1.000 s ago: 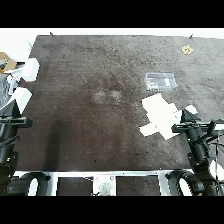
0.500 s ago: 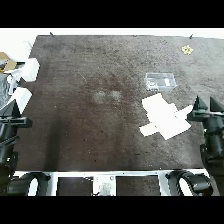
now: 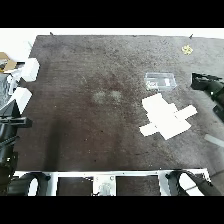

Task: Fold the box and place the chain.

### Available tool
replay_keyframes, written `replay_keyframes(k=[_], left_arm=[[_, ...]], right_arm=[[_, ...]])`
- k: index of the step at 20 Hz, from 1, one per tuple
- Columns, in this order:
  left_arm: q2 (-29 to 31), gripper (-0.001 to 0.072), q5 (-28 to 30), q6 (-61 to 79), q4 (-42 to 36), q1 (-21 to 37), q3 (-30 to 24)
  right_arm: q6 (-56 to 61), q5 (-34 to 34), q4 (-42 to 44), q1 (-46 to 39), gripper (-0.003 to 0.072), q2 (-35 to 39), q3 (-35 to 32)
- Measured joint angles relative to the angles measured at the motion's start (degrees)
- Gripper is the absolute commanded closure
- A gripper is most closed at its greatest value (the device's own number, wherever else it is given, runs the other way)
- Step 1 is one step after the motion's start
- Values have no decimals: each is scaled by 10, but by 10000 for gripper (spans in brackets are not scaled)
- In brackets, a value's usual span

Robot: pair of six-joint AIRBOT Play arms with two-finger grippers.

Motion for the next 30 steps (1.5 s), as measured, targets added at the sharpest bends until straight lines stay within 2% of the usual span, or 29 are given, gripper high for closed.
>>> replay_keyframes(k=[3,7,9,12,17,22,23,27,28,29,30], left_arm=[[0,698,0,0,0,0,0],[0,698,0,0,0,0,0],[0,698,0,0,0,0,0],[0,698,0,0,0,0,0],[0,698,0,0,0,0,0],[0,698,0,0,0,0,0],[0,698,0,0,0,0,0],[0,698,0,0,0,0,0],[0,698,0,0,0,0,0],[0,698,0,0,0,0,0],[0,699,0,0,0,0,0]], right_arm=[[131,173,-167,-76,250,-120,130],[213,369,-344,-122,253,-264,314],[231,427,-405,-131,253,-326,389],[238,480,-477,-134,253,-396,458],[203,558,-537,-136,252,-483,495],[174,595,-565,-136,256,-533,503],[169,607,-567,-136,365,-541,502],[139,666,-542,-131,363,-564,486],[130,678,-534,-127,470,-568,479],[122,684,-530,-122,683,-570,473],[114,692,-527,-116,682,-572,468]])
